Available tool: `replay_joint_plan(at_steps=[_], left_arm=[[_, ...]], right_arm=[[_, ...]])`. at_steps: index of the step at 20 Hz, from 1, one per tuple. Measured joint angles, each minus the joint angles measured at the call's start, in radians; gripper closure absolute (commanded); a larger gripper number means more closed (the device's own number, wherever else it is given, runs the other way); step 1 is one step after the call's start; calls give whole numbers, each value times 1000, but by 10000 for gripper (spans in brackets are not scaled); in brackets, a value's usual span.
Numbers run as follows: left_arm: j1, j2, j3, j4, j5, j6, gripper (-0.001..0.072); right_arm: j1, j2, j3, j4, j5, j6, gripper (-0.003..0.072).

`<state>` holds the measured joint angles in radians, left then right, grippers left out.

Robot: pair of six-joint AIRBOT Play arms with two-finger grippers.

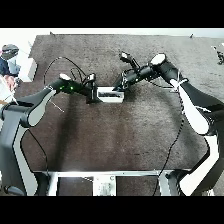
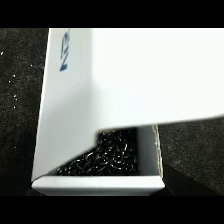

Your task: Fold the box and place the chain.

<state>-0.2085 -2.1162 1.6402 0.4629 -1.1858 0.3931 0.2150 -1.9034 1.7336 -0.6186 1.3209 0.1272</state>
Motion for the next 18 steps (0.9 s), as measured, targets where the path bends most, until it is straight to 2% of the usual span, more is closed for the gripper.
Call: replay_joint_plan(at_steps=[7,9,18], left_arm=[[0,0,0,0,0,0,225],[0,0,0,0,0,0,224],[0,0,0,0,0,0,224]], right_arm=[[23,0,-62,-3,-48,-46,339],[27,0,-74,10,-69,-76,299],[27,25,-103,19,-106,-133,303]])
